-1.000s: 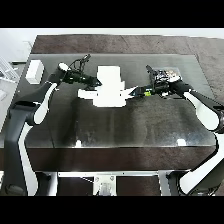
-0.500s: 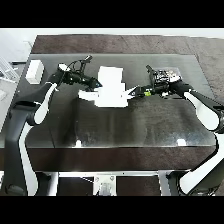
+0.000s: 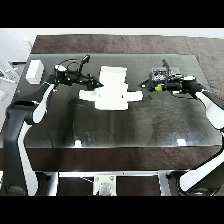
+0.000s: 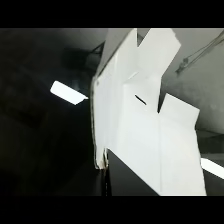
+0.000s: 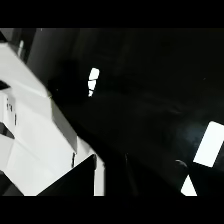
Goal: Fold the box and place the chain.
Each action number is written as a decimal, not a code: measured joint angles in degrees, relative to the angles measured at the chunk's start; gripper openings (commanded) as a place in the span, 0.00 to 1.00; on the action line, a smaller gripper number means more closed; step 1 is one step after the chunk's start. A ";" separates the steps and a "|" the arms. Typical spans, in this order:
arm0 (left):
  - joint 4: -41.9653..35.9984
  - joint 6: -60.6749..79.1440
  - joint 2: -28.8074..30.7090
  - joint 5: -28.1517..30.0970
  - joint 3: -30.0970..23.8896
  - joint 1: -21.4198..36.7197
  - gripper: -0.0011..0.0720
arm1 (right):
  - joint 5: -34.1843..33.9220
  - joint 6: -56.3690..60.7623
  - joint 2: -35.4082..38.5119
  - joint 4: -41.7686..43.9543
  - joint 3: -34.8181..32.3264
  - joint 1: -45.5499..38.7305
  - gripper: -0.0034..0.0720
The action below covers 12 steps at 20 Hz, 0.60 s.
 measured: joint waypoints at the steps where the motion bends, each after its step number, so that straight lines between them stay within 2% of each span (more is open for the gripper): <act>1: -1.01 2.78 0.00 -1.09 -0.59 0.07 0.03 | -0.02 -0.44 0.02 1.27 0.00 -0.83 0.36; 7: -5.60 16.94 1.07 -4.35 -5.44 0.28 0.03 | 0.81 -2.47 0.04 4.28 -0.92 -1.92 0.36; 12: -8.13 26.40 4.63 0.00 -12.33 0.13 0.03 | 1.18 -3.23 0.07 4.79 -2.73 -1.49 0.36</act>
